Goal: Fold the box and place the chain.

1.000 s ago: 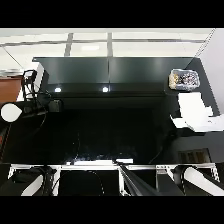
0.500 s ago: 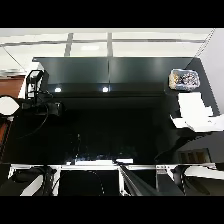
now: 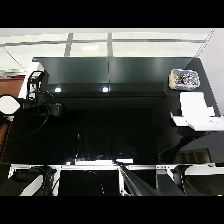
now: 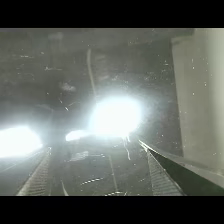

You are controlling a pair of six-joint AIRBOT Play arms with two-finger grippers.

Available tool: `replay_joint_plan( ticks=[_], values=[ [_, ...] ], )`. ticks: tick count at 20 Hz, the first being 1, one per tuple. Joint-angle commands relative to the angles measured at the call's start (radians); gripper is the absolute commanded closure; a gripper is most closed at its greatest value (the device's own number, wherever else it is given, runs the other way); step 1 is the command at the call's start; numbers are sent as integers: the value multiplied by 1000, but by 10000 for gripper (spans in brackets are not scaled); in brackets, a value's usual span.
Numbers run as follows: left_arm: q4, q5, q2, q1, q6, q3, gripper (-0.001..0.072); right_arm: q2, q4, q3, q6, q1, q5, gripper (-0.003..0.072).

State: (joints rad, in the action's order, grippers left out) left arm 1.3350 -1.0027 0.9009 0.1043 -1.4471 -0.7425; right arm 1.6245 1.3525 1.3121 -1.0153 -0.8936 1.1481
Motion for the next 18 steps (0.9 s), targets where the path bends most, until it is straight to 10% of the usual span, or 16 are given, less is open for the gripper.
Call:
replay_joint_plan(
  ticks=[1,11,18],
  values=[
    [-23,0,16,0,0,0,7,0,-84,2,80,-2,127,676],
    [-88,44,29,3,1,3,7,-400,-635,-377,227,197,180,676],
    [-361,70,169,16,155,2,7,-880,-1103,-984,294,689,-398,676]
  ],
)
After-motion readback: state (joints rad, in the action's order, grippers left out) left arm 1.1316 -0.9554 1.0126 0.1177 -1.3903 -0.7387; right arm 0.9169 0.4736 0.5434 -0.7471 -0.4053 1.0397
